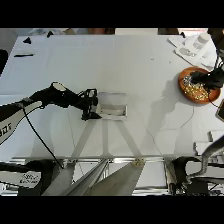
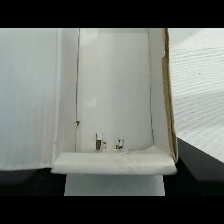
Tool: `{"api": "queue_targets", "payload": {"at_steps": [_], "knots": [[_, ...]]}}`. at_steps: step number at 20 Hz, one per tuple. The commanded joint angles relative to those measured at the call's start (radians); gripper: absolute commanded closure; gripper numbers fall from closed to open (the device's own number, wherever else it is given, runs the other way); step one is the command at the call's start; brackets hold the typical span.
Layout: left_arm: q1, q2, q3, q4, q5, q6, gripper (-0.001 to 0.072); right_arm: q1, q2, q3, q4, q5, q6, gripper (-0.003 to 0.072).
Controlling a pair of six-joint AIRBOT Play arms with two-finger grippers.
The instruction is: Fold the box and place the chain.
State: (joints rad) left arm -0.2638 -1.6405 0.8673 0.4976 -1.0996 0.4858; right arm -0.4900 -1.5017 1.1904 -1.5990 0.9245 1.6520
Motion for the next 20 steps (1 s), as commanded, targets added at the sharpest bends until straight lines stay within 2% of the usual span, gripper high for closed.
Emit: {"api": "queue_targets", "payload": {"at_steps": [1, 4, 5, 8, 9, 10, 14, 20], "knots": [[0.000, 0.000, 0.000, 0.000, 0.000, 0.000, 0.0392, -0.007, -0.117, 0.001, 0.032, -0.069, -0.031, 0.0060], [0.000, 0.000, 0.000, 0.000, 0.000, 0.000, 0.0392, 0.003, -0.175, 0.001, 0.033, -0.067, -0.031, 0.0063], [0.000, 0.000, 0.000, 0.000, 0.000, 0.000, 0.0392, 0.004, -0.183, 0.001, 0.033, -0.056, -0.031, 0.0088], [0.000, 0.000, 0.000, 0.000, 0.000, 0.000, 0.0392, 0.004, -0.180, 0.001, 0.032, -0.025, -0.031, 0.0451], [0.000, 0.000, 0.000, 0.000, 0.000, 0.000, 0.0392, 0.004, -0.180, 0.001, 0.032, -0.014, -0.031, 0.0601], [0.000, 0.000, 0.000, 0.000, 0.000, 0.000, 0.0392, 0.004, -0.179, 0.001, 0.032, -0.001, -0.031, 0.0676], [0.000, 0.000, 0.000, 0.000, 0.000, 0.000, 0.0392, 0.004, -0.137, 0.001, 0.033, 0.076, -0.085, 0.0678], [0.000, 0.000, 0.000, 0.000, 0.000, 0.000, 0.0392, 0.004, 0.089, 0.001, 0.032, 0.097, -0.149, 0.0680]]}}
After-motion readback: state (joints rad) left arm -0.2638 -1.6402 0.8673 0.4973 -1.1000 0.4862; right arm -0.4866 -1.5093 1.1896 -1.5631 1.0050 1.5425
